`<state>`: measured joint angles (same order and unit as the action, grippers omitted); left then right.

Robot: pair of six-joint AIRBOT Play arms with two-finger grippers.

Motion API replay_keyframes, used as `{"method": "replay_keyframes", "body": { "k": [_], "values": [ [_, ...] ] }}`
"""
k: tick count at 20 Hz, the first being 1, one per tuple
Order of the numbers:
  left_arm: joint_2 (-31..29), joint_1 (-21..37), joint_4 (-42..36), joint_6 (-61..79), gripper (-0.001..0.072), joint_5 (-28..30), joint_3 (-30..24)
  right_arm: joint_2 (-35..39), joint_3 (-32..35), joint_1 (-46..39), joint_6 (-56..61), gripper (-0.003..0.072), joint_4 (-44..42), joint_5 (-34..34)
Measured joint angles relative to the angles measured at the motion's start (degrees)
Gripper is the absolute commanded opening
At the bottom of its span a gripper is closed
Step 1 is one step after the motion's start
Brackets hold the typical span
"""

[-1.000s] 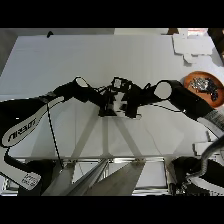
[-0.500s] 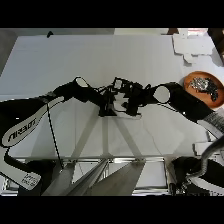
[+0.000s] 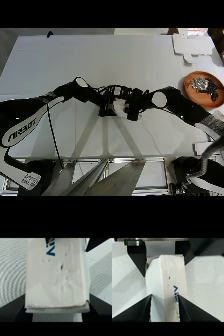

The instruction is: Fold the box and place the chain.

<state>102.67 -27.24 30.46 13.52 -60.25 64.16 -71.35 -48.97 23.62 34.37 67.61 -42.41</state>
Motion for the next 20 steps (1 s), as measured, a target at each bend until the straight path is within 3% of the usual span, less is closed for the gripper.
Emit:
{"method": "replay_keyframes", "body": {
  "k": [13,15,20],
  "values": [
    [0.0,0.0,-0.02,-0.07,0.0274,0.0,0.0,0.07,0.94,0.37,2.23,0.0298,0.11,2.32],
    [0.0,0.0,-0.02,-0.07,0.0274,0.0,0.0,0.07,0.94,0.44,2.32,0.0409,0.11,2.36],
    [0.0,0.0,0.0,-0.02,0.0274,0.0,0.0,0.07,0.94,1.38,3.08,0.0417,0.11,2.1]
  ]
}}
